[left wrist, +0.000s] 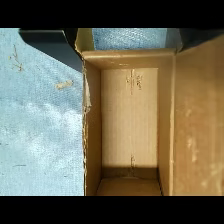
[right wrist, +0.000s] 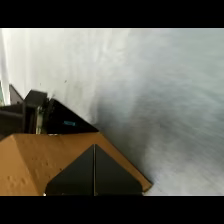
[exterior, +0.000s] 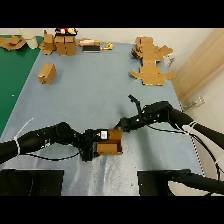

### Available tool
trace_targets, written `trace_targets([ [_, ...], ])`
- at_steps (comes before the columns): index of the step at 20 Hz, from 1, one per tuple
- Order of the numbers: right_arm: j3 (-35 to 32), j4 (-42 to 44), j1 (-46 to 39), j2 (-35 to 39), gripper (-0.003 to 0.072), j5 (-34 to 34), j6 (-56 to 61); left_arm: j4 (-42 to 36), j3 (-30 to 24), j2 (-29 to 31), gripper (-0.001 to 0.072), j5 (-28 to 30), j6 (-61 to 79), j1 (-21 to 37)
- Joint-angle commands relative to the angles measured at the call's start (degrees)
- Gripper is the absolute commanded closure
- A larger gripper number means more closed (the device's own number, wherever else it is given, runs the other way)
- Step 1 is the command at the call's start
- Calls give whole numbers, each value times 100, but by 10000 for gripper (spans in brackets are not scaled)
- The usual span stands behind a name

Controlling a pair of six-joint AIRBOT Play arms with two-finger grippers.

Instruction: Fold the box.

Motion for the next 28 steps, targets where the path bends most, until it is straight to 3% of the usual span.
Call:
trace_targets([
  [1,-109,170,529,243,685,61,-949,0,0,-2,364,0,2,2],
  [9,-752,-542,1231,2004,684,680,-1414,0,0,-2,364,2,2,2],
  [13,-1377,-1132,1932,2662,683,1764,-1491,0,0,-2,364,2,2,2],
  [19,-1412,-3261,3101,3300,682,2559,-870,0,0,-2,364,2,2,2],
  [20,-1412,-3506,3141,3351,667,2542,-772,0,0,-2,364,2,2,2],
  [21,-1412,-3648,3161,3394,580,2509,-774,0,0,-2,364,2,2,2],
  [22,-1412,-3700,3161,3423,429,2476,-778,0,0,-2,364,2,2,2],
  [23,-1412,-3713,3161,3442,384,2476,-802,0,0,-2,364,2,2,2],
  [28,-1298,-3707,3161,3451,383,2240,-1023,0,0,-2,364,2,2,2],
])
